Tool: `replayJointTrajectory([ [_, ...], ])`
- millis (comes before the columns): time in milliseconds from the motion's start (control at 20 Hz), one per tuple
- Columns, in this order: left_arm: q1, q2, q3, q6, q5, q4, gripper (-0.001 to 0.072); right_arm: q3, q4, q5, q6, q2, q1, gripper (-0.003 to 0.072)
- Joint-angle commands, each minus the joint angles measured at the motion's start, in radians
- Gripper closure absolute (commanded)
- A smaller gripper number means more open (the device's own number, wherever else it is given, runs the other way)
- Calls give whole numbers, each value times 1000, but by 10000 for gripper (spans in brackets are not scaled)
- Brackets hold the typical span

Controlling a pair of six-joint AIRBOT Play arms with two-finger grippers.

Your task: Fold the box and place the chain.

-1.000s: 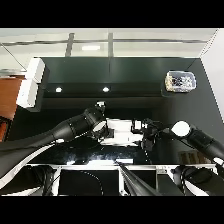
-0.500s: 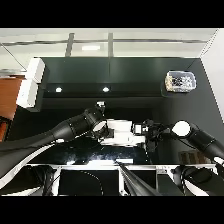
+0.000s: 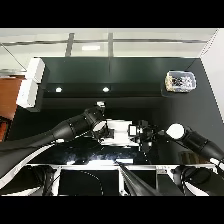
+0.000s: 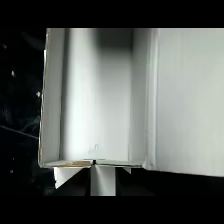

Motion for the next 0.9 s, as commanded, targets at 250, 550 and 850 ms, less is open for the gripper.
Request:
replayJointTrajectory([
  [250, 0, 0, 0, 1, 2, -7, 679, 0, 142, -114, 140, -12, 82, 521],
  [550, 0, 0, 0, 1, 2, -7, 679, 0, 82, -81, 224, -24, 81, 522],
  [850, 0, 0, 0, 2, 2, -7, 679, 0, 21, -80, 283, -24, 81, 357],
])
